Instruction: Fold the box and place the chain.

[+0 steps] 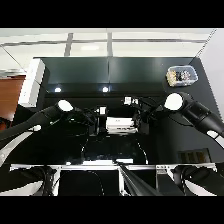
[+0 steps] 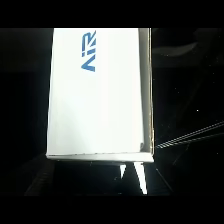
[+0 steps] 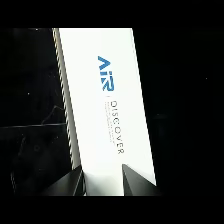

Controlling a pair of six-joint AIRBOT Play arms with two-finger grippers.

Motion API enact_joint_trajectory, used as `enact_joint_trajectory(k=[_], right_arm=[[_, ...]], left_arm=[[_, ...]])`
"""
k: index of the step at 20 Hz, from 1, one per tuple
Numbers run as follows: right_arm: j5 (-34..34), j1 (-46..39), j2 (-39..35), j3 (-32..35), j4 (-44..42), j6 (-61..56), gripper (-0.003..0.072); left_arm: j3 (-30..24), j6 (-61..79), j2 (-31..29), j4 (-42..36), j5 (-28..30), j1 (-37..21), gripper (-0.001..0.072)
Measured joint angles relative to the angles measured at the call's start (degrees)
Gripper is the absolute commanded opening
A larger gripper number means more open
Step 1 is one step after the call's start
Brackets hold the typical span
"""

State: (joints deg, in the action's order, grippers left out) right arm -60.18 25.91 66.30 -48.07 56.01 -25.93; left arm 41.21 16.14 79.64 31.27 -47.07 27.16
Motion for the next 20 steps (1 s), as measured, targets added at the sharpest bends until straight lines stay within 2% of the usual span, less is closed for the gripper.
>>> enact_joint_trajectory(k=[8,9,20], right_arm=[[-0.50,0.00,0.00,0.00,0.09,0.00,0.0280],[-0.61,0.00,0.00,0.00,0.09,0.00,0.0335],[-1.90,0.00,0.00,0.26,-0.07,-0.02,0.0334]], left_arm=[[0.00,0.00,0.00,0.02,0.00,0.00,0.0360],[0.00,0.00,0.00,0.00,0.00,0.00,0.0360],[0.00,-0.02,0.02,0.02,0.02,0.00,0.0360]])
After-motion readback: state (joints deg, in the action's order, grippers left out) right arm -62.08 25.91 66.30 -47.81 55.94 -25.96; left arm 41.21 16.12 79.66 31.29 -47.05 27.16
